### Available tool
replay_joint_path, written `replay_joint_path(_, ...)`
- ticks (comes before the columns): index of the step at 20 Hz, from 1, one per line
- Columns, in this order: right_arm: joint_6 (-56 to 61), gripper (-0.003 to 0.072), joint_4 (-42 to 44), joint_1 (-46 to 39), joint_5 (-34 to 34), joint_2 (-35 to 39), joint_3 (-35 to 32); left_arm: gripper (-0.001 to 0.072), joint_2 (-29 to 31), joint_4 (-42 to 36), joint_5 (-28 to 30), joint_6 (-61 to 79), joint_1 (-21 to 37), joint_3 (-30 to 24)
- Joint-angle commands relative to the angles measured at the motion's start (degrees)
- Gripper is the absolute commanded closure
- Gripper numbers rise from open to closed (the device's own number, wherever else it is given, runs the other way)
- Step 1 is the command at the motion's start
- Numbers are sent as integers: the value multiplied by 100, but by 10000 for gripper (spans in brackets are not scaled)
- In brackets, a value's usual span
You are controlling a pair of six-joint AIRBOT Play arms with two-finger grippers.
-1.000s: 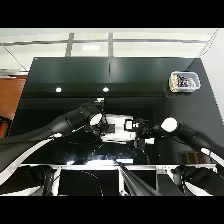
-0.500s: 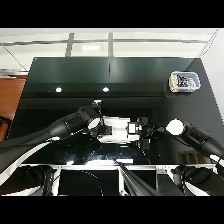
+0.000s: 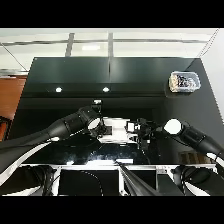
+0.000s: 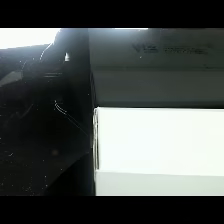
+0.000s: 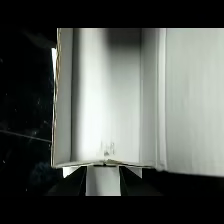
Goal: Fold the box and place the chain.
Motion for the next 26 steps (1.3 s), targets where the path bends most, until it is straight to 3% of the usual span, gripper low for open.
replay_joint_path(1,4,456,560,157,-236,-118,2,680,-4,-2,15,2,-2,-2)
replay_joint_path(10,2,454,981,271,-612,-420,2,680,-4,-15,15,2,-2,-2)
replay_joint_path(11,4,327,984,271,-612,-422,2,680,-4,-15,15,2,-2,-2)
replay_joint_path(12,2,256,984,271,-612,-422,2,680,-4,-17,15,2,-2,-2)
replay_joint_path(13,2,273,964,271,-590,-422,2,680,-4,-17,15,2,-2,-2)
replay_joint_path(14,4,463,931,271,-570,-422,2,680,-4,-15,15,2,-2,-2)
replay_joint_path(16,2,287,940,269,-573,-422,2,680,-4,-15,15,2,-2,-2)
replay_joint_path(18,229,588,850,243,-564,-400,4,679,-9,-15,28,2,-2,-2)
replay_joint_path(19,844,675,616,164,-553,-297,11,680,-11,-13,20,4,-2,-2)
replay_joint_path(21,2706,670,-280,-229,-260,131,48,680,-11,-13,-57,4,-2,-2)
replay_joint_path(23,4843,670,-1287,-949,455,721,136,680,-11,-15,-57,4,-2,-2)
replay_joint_path(26,6990,670,-1735,-2455,1287,1248,87,680,-11,-15,-52,4,-2,-2)
